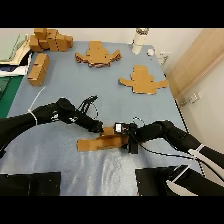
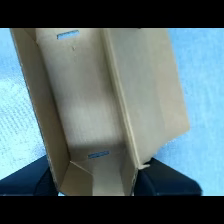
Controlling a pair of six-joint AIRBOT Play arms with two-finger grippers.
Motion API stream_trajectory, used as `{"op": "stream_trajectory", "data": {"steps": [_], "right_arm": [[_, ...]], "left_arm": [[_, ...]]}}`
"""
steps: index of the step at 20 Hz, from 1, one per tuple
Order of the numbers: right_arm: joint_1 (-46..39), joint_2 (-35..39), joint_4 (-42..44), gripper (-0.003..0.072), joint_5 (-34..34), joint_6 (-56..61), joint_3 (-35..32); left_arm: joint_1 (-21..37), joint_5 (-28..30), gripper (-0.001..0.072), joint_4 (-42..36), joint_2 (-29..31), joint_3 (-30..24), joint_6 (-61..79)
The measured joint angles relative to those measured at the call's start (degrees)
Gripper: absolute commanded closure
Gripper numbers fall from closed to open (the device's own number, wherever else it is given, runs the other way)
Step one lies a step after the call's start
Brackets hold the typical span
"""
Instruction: Fold the box.
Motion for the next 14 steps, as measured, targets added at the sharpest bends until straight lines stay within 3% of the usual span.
{"op": "stream_trajectory", "data": {"steps": [5,8,11,14], "right_arm": [[0.0,0.02,-0.02,0.0214,0.02,0.02,0.0],[0.0,0.0,-0.02,0.0215,0.02,0.02,0.0],[0.0,0.0,0.0,0.0215,0.02,0.02,0.0],[0.0,0.02,0.0,0.0215,0.02,0.02,0.0]], "left_arm": [[0.02,0.04,0.0698,-0.28,-0.5,1.36,1.51],[0.81,-1.03,0.0699,-4.52,0.15,1.86,8.02],[3.13,-5.18,0.0699,-8.24,3.15,1.84,16.28],[6.03,-9.84,0.0699,-7.23,9.29,0.5,20.57]]}}
